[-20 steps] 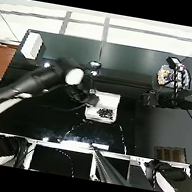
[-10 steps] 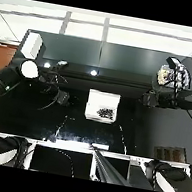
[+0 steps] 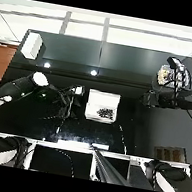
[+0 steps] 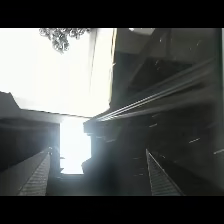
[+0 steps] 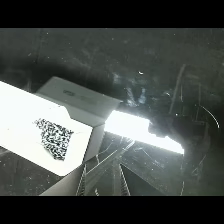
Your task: Fold the box and place the chain.
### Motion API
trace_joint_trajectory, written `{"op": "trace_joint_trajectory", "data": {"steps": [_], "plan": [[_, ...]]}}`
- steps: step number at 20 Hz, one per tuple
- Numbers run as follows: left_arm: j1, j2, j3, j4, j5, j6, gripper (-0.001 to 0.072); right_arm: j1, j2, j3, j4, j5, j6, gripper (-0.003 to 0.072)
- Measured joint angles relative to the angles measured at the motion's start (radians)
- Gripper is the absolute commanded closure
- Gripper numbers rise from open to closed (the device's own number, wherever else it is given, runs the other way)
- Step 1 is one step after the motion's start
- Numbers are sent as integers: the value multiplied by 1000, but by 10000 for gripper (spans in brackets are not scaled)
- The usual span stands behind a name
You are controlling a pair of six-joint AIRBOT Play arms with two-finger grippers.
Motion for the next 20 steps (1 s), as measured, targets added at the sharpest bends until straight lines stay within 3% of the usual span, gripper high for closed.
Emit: {"op": "trace_joint_trajectory", "data": {"steps": [8, 20], "plan": [[7, -111, 35, -91, 51, 207, -7, 0, 0, 0, 0, -14, 5, 420], [-5, -129, 47, -179, 58, 213, -6, 0, 0, 0, 0, -27, 7, 420]]}}
